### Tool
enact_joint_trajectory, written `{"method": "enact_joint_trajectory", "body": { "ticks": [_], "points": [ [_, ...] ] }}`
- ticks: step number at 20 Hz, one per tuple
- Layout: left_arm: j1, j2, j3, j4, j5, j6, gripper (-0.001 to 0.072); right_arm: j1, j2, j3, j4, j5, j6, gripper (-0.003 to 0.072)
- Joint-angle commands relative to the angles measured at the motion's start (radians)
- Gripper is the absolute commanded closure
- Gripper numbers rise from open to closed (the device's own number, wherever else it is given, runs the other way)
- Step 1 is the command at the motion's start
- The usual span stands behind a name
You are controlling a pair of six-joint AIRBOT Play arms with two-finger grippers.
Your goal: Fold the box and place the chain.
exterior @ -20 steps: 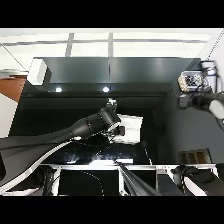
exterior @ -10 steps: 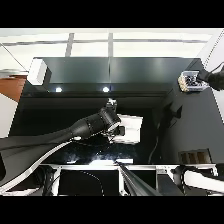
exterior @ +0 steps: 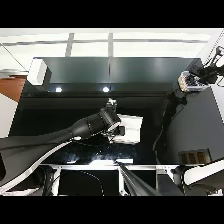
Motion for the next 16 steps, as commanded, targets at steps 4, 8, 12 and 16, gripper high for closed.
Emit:
{"method": "enact_joint_trajectory", "body": {
  "ticks": [4,8,12,16],
  "points": [
    [0.002,0.0,0.0,0.001,0.0,0.0,0.068,-0.001,-0.073,0.022,0.002,-0.026,-0.002,0.0148],
    [0.002,0.0,0.0,0.001,0.0,0.0,0.068,-0.001,-0.083,0.022,0.002,-0.051,-0.002,0.0357],
    [0.002,0.0,0.0,0.0,0.0,0.0,0.068,-0.001,-0.082,0.054,0.022,0.003,-0.04,0.0647],
    [0.002,0.0,0.0,0.0,0.0,0.0,0.068,-0.012,-0.042,0.15,0.023,0.112,-0.111,0.0649]
  ]
}}
